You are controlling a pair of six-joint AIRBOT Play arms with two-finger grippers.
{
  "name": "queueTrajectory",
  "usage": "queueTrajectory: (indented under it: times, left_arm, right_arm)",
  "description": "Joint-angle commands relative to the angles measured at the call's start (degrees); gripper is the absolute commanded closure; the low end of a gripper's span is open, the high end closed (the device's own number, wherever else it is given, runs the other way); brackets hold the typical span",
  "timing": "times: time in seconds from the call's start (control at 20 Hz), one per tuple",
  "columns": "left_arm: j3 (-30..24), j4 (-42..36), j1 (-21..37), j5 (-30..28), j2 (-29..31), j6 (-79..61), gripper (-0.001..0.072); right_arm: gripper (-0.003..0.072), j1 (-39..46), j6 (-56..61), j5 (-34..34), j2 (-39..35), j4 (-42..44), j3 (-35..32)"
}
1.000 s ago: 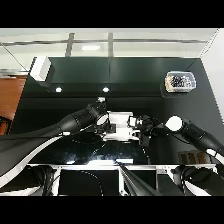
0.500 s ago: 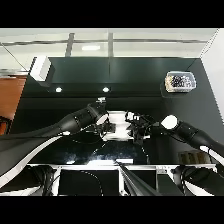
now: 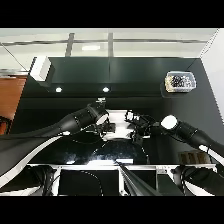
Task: Fold the box and place the chain.
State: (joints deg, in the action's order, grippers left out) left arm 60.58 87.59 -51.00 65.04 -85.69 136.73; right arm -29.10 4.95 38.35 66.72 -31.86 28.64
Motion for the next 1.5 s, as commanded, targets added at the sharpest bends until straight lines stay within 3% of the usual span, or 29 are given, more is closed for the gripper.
queueTrajectory:
  times: [0.0,0.05,0.1,0.25,0.35,0.4,0.45,0.6,0.75,0.85,1.0,1.15,1.35,1.45]
  left_arm:
    - [0.0,0.0,0.0,0.0,0.0,0.0,0.0681]
    - [0.0,0.0,0.0,0.0,0.0,0.0,0.0681]
    - [0.0,0.0,0.0,0.0,0.0,0.0,0.0681]
    - [0.0,0.0,0.0,0.0,0.0,0.0,0.0681]
    - [0.0,0.0,0.0,0.0,0.0,0.0,0.0681]
    - [0.0,0.0,0.0,0.0,0.0,0.0,0.0681]
    - [0.0,0.0,0.0,0.0,0.0,0.0,0.0681]
    - [0.0,0.0,0.0,0.0,0.0,0.0,0.0681]
    - [0.0,0.0,0.0,0.0,0.0,0.0,0.0681]
    - [0.0,0.1,0.0,0.0,0.0,0.0,0.0681]
    - [0.0,0.1,0.0,0.0,0.0,0.0,0.0681]
    - [0.0,0.2,0.0,0.0,0.0,0.0,0.0681]
    - [0.0,0.2,0.0,0.0,0.0,0.0,0.0681]
    - [0.0,0.2,0.0,0.0,0.0,0.0,0.0681]
  right_arm:
    - [0.0379,0.0,0.1,0.4,0.0,-0.1,0.0]
    - [0.0588,0.0,0.0,0.7,0.0,-0.1,0.0]
    - [0.0614,0.0,0.0,0.7,0.0,-0.1,0.0]
    - [0.0327,0.0,0.1,0.6,0.0,-0.1,0.0]
    - [0.0296,0.0,0.3,0.7,0.0,-0.1,0.0]
    - [0.0348,0.0,0.5,1.0,0.0,-0.1,0.0]
    - [0.0675,0.1,1.6,1.4,-0.2,-0.6,0.0]
    - [0.0677,1.8,14.5,4.1,-2.7,-8.0,1.3]
    - [0.0677,9.6,41.2,11.9,-9.0,-21.8,4.8]
    - [0.0677,19.9,56.0,13.3,-12.8,-23.2,4.4]
    - [0.0677,34.1,68.0,14.3,-13.3,-22.0,2.1]
    - [0.0677,38.6,74.4,17.1,-12.2,-21.9,-1.7]
    - [0.0677,31.9,70.9,20.1,-5.7,-16.0,-5.1]
    - [0.0676,28.1,64.9,19.8,-1.9,-7.4,-5.1]
